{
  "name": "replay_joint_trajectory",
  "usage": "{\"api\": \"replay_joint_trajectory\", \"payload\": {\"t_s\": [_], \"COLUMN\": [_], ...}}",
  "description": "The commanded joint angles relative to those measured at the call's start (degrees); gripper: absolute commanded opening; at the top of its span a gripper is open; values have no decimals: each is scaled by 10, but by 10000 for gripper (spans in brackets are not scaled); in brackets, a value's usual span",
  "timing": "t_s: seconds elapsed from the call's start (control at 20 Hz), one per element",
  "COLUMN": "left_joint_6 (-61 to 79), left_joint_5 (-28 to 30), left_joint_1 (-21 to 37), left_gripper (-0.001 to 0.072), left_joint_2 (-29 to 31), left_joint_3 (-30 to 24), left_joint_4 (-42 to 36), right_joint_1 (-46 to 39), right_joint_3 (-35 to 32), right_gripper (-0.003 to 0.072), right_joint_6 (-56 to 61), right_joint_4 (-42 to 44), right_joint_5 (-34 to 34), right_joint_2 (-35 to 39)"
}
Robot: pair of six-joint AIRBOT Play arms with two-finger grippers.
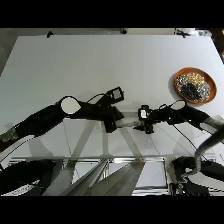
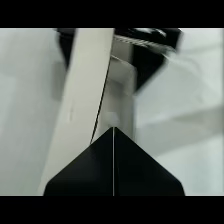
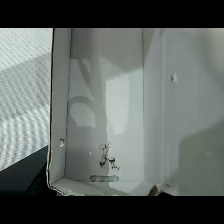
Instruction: Fold the box and place the chain.
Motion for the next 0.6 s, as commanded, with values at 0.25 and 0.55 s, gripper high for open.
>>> {"api": "replay_joint_trajectory", "payload": {"t_s": [0.25, 0.55], "left_joint_6": [-102, -137], "left_joint_5": [209, 183], "left_joint_1": [0, 0], "left_gripper": [2, 2], "left_joint_2": [-61, -105], "left_joint_3": [0, 0], "left_joint_4": [-52, -50], "right_joint_1": [0, 0], "right_joint_3": [0, 0], "right_gripper": [384, 384], "right_joint_6": [0, 0], "right_joint_4": [0, 0], "right_joint_5": [0, 0], "right_joint_2": [0, 0]}}
